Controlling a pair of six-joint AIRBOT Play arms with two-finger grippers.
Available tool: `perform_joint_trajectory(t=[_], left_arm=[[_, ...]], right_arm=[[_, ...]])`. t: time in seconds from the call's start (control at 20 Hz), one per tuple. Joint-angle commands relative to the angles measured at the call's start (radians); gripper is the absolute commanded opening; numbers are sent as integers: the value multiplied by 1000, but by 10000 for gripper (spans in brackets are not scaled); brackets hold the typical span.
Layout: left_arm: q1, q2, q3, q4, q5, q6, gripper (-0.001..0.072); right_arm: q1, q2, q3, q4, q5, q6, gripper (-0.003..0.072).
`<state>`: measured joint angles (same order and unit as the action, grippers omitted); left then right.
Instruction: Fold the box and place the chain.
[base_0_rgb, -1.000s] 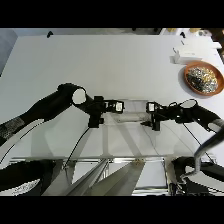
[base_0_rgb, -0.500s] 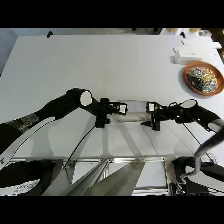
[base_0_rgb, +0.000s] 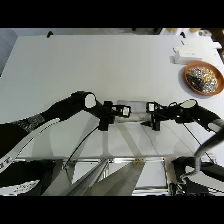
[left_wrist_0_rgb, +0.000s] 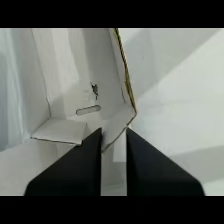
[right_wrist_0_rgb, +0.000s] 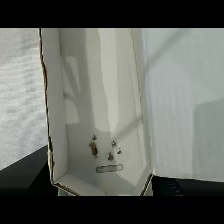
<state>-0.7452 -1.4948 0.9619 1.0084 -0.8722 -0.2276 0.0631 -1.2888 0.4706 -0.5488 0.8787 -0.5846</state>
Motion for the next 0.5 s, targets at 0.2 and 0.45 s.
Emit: perform_joint_trajectory(t=[0.2,0.45], left_arm=[[-5,-7,0,-6,58,0,135],[-5,-7,0,-28,85,0,134]], right_arm=[[-1,1,1,0,0,0,414],[-1,1,1,0,0,0,414]])
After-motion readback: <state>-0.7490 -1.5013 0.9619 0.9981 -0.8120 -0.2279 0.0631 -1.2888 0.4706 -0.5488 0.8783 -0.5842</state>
